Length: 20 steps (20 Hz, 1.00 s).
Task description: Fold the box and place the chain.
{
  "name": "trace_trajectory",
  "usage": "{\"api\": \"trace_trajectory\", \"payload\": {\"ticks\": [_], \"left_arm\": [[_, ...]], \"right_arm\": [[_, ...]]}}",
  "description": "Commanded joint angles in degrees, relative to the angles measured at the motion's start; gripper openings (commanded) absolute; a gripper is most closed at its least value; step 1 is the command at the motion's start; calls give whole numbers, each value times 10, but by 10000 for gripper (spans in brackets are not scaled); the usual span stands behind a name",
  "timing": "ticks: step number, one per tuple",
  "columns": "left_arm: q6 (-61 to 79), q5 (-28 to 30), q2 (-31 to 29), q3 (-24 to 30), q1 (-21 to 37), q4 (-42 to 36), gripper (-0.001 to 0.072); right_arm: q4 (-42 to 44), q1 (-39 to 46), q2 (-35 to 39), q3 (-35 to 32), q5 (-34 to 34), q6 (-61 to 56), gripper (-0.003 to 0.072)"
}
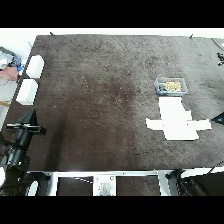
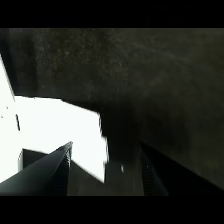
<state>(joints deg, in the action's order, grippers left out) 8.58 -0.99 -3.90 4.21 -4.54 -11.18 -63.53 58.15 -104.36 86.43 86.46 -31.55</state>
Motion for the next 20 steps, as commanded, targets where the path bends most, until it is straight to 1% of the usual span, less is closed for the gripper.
{"api": "trace_trajectory", "payload": {"ticks": [1,2,3,5,9,10,14,15,16,17,18,20], "left_arm": [[0,0,-136,0,0,0,14],[0,0,-136,0,0,0,13],[0,0,-136,0,0,0,14],[0,0,-136,0,0,0,14],[0,0,-136,0,0,0,14],[0,0,-136,0,0,0,14],[0,0,-136,0,0,0,14],[0,0,-136,0,0,0,14],[0,0,-136,0,0,0,13],[0,0,-136,0,0,0,13],[0,0,-136,0,0,0,14],[0,0,-136,0,0,0,13]], "right_arm": [[13,-14,-47,13,24,18,501],[31,-14,-57,13,38,18,501],[48,-14,-64,13,53,17,472],[47,-14,-74,13,83,6,471],[48,-14,-78,-6,93,-4,469],[47,-14,-78,-14,100,-3,348],[46,-14,-78,-39,119,5,340],[51,-14,-78,-40,119,7,214],[63,-14,-78,-40,132,19,152],[68,-15,-78,-40,143,23,70],[68,-15,-78,-40,155,32,10],[74,-15,-75,-41,170,26,8]]}}
